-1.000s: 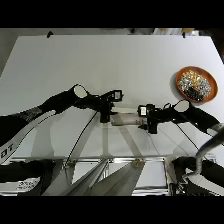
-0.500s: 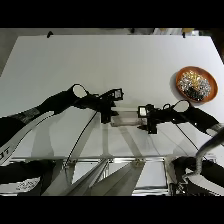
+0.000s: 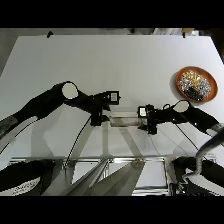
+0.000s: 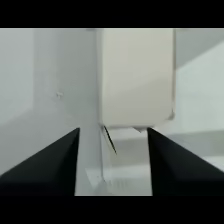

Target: Fold the box and place the chain.

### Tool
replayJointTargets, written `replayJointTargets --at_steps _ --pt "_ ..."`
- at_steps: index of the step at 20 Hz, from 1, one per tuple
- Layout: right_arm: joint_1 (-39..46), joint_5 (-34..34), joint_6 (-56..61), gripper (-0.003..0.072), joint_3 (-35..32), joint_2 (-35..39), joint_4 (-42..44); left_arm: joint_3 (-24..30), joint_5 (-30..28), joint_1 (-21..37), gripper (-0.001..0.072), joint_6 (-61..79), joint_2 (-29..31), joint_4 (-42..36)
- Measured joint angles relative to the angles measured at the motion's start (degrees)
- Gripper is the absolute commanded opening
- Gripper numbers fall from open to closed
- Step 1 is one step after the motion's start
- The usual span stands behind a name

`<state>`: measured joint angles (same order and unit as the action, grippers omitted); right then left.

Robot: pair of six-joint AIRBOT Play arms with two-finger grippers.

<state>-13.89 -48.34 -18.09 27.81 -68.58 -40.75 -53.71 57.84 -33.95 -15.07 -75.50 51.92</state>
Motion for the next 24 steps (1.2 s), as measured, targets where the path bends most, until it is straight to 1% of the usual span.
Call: replayJointTargets --at_steps 1,2,5,8,10,11,13,16,18,21,24 --pt "0.00 0.00 0.00 0.0412 0.00 0.00 0.00 0.00 1.14 0.00 0.0077 -2.25 1.33 1.29" --pt "0.00 0.02 0.00 0.0412 0.00 0.00 0.00 0.00 2.25 0.00 0.0003 -4.28 2.58 2.25" --pt "0.00 0.02 0.02 0.0412 0.00 0.00 0.00 0.00 4.74 -0.52 0.0002 -9.01 5.95 4.02" --pt "0.00 0.04 0.02 0.0412 0.00 0.00 0.02 0.00 6.08 -2.84 0.0002 -13.38 7.43 4.48" --pt "0.00 0.02 0.02 0.0412 0.00 0.00 0.02 0.00 5.81 -5.16 0.0003 -15.12 7.52 3.37" --pt "0.00 0.02 0.02 0.0412 0.00 0.00 0.02 0.00 4.81 -6.45 0.0003 -15.61 7.26 2.80" --pt "0.00 0.00 0.02 0.0412 0.00 0.00 0.02 0.00 1.27 -9.03 0.0003 -16.35 6.21 1.95" --pt "0.00 0.00 0.04 0.0412 0.00 0.00 0.02 0.00 -7.26 -11.08 0.0003 -17.38 3.61 0.11" --pt "0.02 -0.02 0.04 0.0412 0.00 0.00 0.04 0.00 -13.55 -11.26 0.0002 -18.99 1.86 -0.76" --pt "0.00 -0.07 0.04 0.0412 0.00 0.00 0.04 0.00 -21.35 -10.34 0.0002 -22.34 -0.50 -1.38" --pt "0.00 -0.09 0.07 0.0412 0.00 0.00 0.07 0.00 -25.83 -8.96 0.0003 -25.46 -3.23 -1.70"
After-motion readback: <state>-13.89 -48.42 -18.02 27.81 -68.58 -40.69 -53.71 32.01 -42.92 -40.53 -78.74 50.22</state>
